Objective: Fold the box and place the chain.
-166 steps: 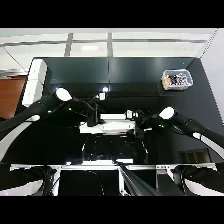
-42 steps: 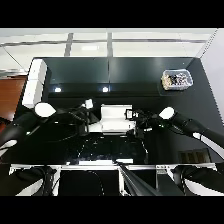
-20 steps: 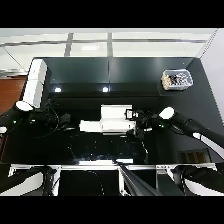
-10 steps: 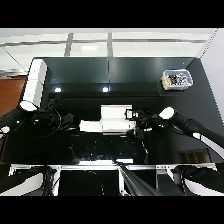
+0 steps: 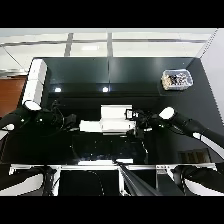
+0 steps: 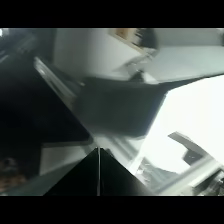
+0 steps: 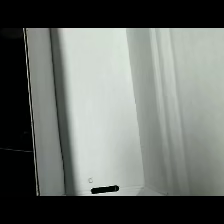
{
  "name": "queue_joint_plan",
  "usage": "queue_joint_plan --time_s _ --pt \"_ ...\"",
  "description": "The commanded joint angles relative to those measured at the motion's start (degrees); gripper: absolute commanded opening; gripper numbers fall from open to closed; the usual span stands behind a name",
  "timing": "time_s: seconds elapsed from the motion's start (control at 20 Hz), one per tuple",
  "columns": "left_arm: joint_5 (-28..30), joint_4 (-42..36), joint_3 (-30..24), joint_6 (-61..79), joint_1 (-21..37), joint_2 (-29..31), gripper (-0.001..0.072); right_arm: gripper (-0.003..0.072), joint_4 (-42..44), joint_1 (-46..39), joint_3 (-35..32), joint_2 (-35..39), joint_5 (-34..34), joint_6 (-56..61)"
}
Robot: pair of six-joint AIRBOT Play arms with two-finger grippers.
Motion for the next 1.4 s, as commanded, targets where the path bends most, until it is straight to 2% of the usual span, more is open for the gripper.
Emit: queue_joint_plan --time_s 0.0,0.25,0.3,0.35,0.4,0.45,0.65,0.8,1.0,1.2,1.35 --pt "-1.14 -10.80 1.05 6.78 -3.69 -2.73 0.0021 0.0095 0.00 0.02 0.07 0.00 0.02 0.00" --pt "-6.25 -13.31 4.20 10.45 -6.58 -4.79 0.0024 0.0095 0.00 0.02 0.07 0.00 0.02 0.00" --pt "-6.93 -13.81 4.92 11.06 -6.54 -4.79 0.0053 0.0095 0.00 0.02 0.07 0.00 0.02 0.00" --pt "-7.82 -13.90 5.68 10.99 -6.47 -4.79 0.0217 0.0095 0.00 0.02 0.07 0.00 0.02 0.00" --pt "-9.11 -13.88 6.62 10.88 -6.54 -4.79 0.0456 0.0095 0.00 0.02 0.04 0.00 0.02 0.00" --pt "-10.29 -13.81 7.48 10.88 -6.60 -4.79 0.0550 0.0095 0.00 0.02 0.07 0.00 0.02 0.00" --pt "-8.44 -11.78 9.86 9.29 -9.51 -4.76 0.0549 0.0095 0.00 0.02 0.04 0.00 0.02 0.00" --pt "-2.75 -7.67 11.37 4.98 -15.13 -4.76 0.0549 0.0096 0.00 0.02 0.04 0.00 0.02 0.00" --pt "2.78 -7.19 13.62 4.70 -20.72 -4.76 0.0547 0.0095 0.00 0.02 0.04 0.00 0.02 0.00" --pt "4.15 3.85 15.91 -4.98 -23.74 -4.76 0.0546 0.0095 0.00 0.02 0.07 0.00 0.02 0.00" --pt "6.40 7.80 16.57 -9.62 -25.59 -4.76 0.0545 0.0095 0.00 0.02 0.07 0.00 0.02 0.00"
